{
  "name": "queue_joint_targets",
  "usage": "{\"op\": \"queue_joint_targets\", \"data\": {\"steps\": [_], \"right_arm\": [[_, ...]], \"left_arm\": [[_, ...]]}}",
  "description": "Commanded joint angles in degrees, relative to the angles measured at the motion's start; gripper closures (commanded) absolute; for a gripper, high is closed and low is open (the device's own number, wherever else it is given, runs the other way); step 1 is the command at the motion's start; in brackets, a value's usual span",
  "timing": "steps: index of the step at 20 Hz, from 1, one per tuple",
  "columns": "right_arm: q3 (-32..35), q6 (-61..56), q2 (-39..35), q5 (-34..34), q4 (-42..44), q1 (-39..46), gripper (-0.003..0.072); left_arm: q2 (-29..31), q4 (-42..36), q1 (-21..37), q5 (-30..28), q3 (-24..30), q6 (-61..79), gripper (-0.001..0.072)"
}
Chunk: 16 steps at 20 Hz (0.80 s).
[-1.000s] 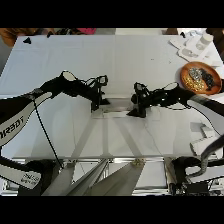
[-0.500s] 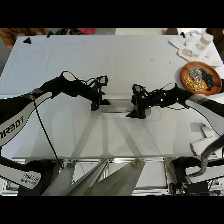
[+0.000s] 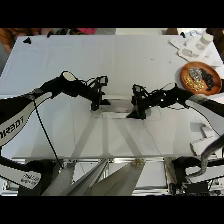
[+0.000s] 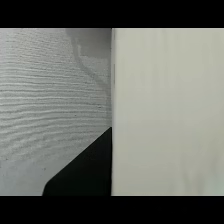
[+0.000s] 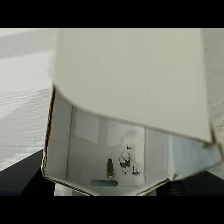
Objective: Fold the box and place the chain.
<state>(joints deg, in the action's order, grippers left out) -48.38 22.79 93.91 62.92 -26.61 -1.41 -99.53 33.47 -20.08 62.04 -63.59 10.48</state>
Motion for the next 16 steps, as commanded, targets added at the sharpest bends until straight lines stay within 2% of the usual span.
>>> {"op": "queue_joint_targets", "data": {"steps": [1, 2, 3, 16], "right_arm": [[-0.1, 0.1, 0.0, 0.3, 0.1, -0.1, 0.0180], [-0.1, 0.1, 0.0, 0.3, 0.0, -0.1, 0.0233], [-0.1, 0.2, 0.0, 0.3, 0.0, -0.1, 0.0255], [-0.1, 0.1, 0.0, 0.3, 0.0, -0.1, 0.0254]], "left_arm": [[0.0, 0.0, 0.0, -0.1, 0.0, 0.0, 0.0698], [0.0, 0.0, 0.0, -0.1, 0.0, 0.0, 0.0698], [0.0, 0.0, 0.0, -0.1, 0.0, 0.0, 0.0698], [0.0, 0.0, 0.0, -0.1, 0.0, 0.0, 0.0698]]}}
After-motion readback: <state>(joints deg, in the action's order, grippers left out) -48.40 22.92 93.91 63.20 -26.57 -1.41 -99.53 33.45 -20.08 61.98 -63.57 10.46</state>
